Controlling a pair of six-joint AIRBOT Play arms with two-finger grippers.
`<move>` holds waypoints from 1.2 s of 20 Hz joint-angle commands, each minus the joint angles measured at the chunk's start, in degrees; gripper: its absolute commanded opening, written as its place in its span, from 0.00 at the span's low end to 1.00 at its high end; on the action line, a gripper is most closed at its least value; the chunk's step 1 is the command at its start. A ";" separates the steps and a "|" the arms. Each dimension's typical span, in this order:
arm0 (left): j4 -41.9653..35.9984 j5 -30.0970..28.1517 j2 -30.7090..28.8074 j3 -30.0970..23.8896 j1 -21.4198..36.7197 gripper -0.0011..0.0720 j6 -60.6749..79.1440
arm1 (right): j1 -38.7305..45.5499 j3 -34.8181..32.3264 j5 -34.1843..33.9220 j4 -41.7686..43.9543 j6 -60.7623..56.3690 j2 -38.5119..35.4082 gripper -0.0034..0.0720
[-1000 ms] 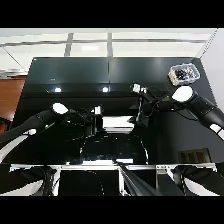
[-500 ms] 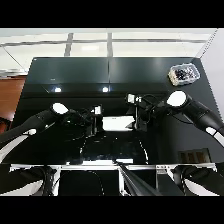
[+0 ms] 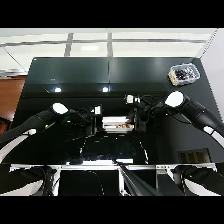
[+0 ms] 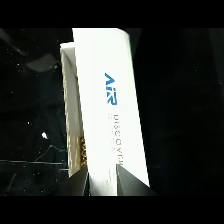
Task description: Fold the box and place the chain.
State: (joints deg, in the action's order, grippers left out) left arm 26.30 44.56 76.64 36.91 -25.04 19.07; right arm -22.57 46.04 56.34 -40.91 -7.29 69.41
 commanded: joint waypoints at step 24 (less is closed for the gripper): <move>0.00 0.00 0.04 0.02 -0.04 0.47 0.02 | 1.79 0.24 6.34 6.51 -34.07 -2.19 0.39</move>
State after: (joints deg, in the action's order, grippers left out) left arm 26.30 44.60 76.64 36.91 -25.08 19.07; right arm -21.28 45.84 60.36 -41.15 -27.68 67.94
